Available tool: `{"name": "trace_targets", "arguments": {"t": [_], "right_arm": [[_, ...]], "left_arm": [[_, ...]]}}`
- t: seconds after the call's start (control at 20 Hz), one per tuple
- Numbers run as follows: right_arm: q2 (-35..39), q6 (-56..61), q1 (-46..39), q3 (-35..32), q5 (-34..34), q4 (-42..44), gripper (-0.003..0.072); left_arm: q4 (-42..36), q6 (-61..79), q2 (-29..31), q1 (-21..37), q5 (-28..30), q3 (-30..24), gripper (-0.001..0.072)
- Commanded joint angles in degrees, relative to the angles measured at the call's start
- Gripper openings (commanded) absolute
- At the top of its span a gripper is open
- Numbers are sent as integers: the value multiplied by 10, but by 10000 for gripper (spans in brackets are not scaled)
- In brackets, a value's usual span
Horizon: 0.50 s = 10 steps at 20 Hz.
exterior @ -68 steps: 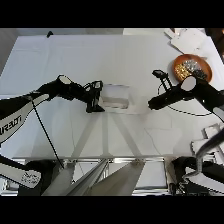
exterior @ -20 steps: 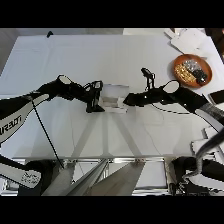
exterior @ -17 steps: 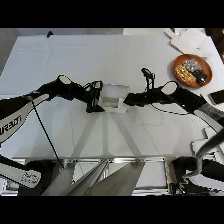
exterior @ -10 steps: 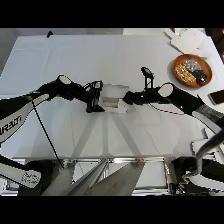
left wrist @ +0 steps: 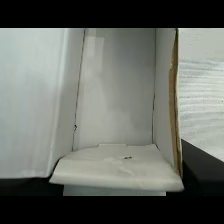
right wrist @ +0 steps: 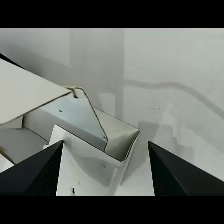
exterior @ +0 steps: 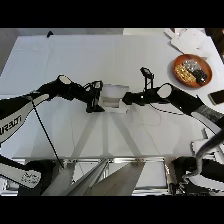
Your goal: Fold the box and place the chain.
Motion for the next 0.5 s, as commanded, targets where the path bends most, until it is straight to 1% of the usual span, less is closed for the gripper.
{"name": "trace_targets", "arguments": {"t": [0.0, 0.15, 0.25, 0.45], "right_arm": [[0, 25, 1, 0, 16, -15, 593], [0, 28, 6, 0, 41, -15, 591], [0, 29, 18, 0, 30, -14, 578], [0, 93, 38, 0, 3, -14, 575]], "left_arm": [[0, 0, 0, 0, 0, 0, 380], [0, 0, 0, 0, 0, 0, 380], [0, 0, 0, 0, 0, 0, 380], [0, 0, 0, 0, 0, 0, 380]]}}
